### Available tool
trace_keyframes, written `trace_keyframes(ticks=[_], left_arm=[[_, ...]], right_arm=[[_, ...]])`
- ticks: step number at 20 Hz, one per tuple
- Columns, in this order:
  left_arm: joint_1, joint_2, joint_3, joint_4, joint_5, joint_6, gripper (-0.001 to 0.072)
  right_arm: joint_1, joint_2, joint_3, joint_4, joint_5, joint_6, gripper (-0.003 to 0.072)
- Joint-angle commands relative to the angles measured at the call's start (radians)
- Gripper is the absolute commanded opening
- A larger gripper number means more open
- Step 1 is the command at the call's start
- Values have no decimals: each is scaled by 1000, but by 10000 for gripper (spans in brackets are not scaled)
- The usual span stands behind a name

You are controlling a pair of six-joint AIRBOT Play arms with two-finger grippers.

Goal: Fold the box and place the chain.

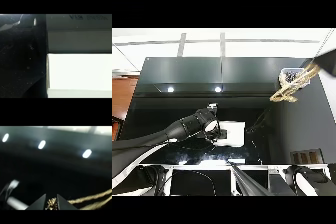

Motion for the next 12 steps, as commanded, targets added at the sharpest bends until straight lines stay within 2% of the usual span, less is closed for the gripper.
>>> trace_keyframes(ticks=[1,6,12], left_arm=[[1,0,0,0,0,0,33],[1,0,0,0,0,0,32],[1,0,0,0,0,0,33]], right_arm=[[106,54,-154,59,63,-3,42],[264,54,-270,121,26,-3,42],[373,51,-287,211,-33,-2,42]])
